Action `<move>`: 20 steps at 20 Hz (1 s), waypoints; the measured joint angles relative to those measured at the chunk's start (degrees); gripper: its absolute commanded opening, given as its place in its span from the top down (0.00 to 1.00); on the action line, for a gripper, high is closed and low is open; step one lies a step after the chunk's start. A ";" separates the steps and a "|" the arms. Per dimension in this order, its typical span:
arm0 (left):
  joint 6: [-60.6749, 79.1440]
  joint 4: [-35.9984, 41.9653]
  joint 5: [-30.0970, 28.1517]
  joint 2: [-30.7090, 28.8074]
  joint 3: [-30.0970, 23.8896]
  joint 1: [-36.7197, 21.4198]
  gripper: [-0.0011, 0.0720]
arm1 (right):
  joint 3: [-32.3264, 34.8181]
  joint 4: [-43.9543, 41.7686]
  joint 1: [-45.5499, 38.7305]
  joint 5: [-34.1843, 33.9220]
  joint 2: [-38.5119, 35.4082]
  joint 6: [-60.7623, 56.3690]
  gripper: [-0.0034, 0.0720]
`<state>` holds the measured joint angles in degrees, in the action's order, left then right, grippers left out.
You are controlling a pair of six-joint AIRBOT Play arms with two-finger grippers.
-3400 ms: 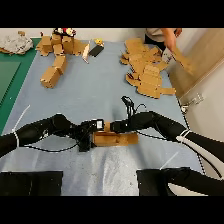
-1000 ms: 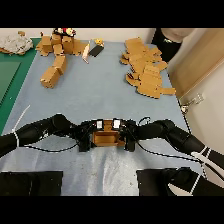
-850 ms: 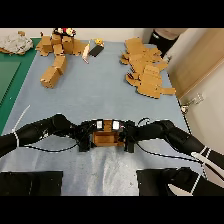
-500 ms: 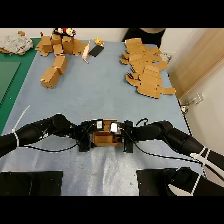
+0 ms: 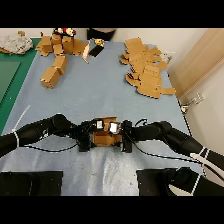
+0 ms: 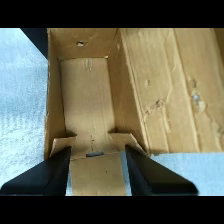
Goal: Fold the box.
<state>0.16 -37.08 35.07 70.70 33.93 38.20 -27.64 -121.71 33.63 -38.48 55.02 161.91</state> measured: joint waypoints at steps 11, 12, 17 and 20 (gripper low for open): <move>0.00 0.00 0.02 0.00 0.00 0.00 0.35 | 0.00 4.72 0.00 -2.45 -1.70 -6.78 0.89; -0.02 0.02 0.02 0.00 0.00 0.00 0.36 | 0.02 7.08 0.02 -3.26 -2.82 -10.60 0.95; -0.02 0.02 0.00 0.00 0.00 0.00 0.35 | -0.09 25.16 -1.46 -9.68 -10.82 -44.37 0.95; -0.02 0.02 0.02 0.00 0.00 0.00 0.35 | -0.22 32.24 -5.86 -13.77 -15.82 -64.61 0.95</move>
